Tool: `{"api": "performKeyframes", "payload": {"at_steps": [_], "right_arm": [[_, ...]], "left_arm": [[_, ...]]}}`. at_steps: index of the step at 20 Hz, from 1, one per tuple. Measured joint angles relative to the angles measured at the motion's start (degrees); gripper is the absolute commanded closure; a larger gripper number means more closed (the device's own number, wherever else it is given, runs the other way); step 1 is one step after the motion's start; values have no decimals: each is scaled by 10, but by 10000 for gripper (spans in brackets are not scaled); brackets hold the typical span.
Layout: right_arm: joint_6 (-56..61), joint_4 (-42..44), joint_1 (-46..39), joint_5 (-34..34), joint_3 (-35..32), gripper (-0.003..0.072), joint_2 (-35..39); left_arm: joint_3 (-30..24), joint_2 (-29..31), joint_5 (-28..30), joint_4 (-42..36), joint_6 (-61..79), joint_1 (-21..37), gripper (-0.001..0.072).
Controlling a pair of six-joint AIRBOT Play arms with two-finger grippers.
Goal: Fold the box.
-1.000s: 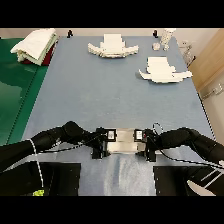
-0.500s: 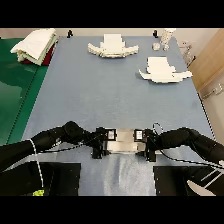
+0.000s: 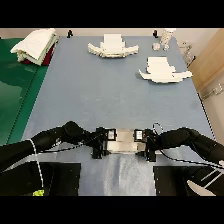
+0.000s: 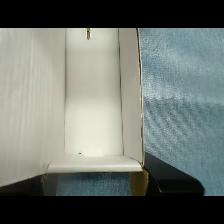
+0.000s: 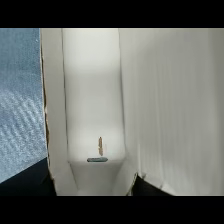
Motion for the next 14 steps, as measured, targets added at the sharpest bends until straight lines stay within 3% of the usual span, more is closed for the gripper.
{"api": "performKeyframes", "payload": {"at_steps": [9, 10, 11, 14], "right_arm": [[0, 0, 0, 0, 0, 170, 0], [0, 0, 0, -1, 0, 128, 0], [0, 0, 0, -1, 0, -16, 0], [23, -11, 1, -13, 5, -31, 5]], "left_arm": [[0, 0, 0, 0, -1, 0, 268], [0, 0, 0, 0, -1, 0, 268], [0, 0, 0, 0, -1, 0, 268], [0, 0, -2, 0, -2, 0, 268]]}}
